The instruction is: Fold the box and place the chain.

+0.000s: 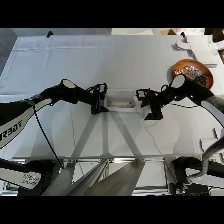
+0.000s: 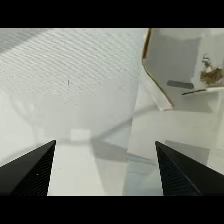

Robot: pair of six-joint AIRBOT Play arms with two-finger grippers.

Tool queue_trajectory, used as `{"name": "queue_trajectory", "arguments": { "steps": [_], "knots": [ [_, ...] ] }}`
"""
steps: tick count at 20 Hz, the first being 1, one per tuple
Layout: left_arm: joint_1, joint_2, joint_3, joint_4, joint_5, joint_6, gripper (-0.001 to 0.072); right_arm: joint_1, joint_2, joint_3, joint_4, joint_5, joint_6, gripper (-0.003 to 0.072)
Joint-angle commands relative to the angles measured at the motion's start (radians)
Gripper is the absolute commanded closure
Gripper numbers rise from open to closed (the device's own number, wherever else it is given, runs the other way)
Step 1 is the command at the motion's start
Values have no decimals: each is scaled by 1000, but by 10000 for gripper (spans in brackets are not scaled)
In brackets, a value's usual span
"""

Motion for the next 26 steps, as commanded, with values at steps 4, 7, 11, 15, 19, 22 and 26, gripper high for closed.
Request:
{"name": "queue_trajectory", "arguments": {
  "steps": [4, 7, 11, 15, 19, 22, 26],
  "knots": [
    [0, 0, 0, 1, -2, 1, 453, 0, 112, 0, -5, 123, 11, -9],
    [0, 0, 0, 1, -2, 1, 453, 0, 188, 0, 36, 162, 11, -8],
    [0, 0, 0, 1, -2, 1, 453, 3, 257, 0, 251, 178, 7, 157],
    [0, 0, 0, 1, -2, 2, 453, 3, 217, 0, 465, 98, 10, 674],
    [0, 0, 0, 1, -2, 1, 453, 3, 85, 0, 542, 32, 6, 674],
    [0, 0, 0, 1, -2, 1, 453, 2, 5, 0, 730, -132, 6, 675],
    [0, 0, 0, 1, -2, 1, 453, 2, -35, 0, 787, -444, 7, 678]
  ]
}}
